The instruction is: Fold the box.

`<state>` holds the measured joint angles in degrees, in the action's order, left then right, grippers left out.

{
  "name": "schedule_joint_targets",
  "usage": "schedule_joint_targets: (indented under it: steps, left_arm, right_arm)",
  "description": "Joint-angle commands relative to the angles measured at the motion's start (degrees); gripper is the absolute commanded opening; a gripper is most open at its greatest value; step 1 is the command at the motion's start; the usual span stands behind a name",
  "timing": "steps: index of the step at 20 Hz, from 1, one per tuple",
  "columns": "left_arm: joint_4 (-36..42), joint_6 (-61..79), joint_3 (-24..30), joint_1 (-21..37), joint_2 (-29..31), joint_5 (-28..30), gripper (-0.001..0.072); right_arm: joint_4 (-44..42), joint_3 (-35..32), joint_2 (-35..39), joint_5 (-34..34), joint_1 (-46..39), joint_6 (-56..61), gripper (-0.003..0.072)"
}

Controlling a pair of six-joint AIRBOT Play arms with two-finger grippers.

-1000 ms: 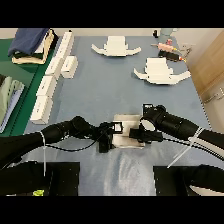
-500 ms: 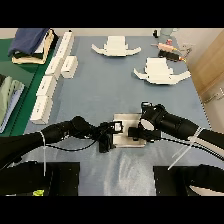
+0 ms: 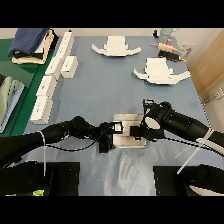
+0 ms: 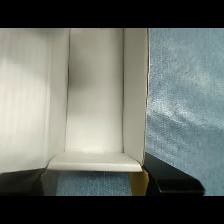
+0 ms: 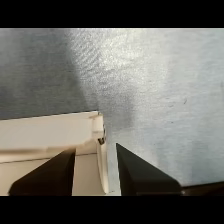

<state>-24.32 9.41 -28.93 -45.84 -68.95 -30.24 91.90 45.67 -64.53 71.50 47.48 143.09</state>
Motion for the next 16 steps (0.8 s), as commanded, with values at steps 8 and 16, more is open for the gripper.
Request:
schedule_joint_targets:
  steps: [8,16]
  left_arm:
    - [0.02,0.00,0.00,-0.02,0.00,0.11,0.0405]
    - [0.02,0.00,0.00,-0.02,0.00,0.09,0.0405]
  right_arm:
    - [-5.35,4.04,9.73,2.51,-1.51,-5.70,0.0190]
    - [-16.83,4.09,10.40,6.82,-26.51,-30.53,-0.0001]
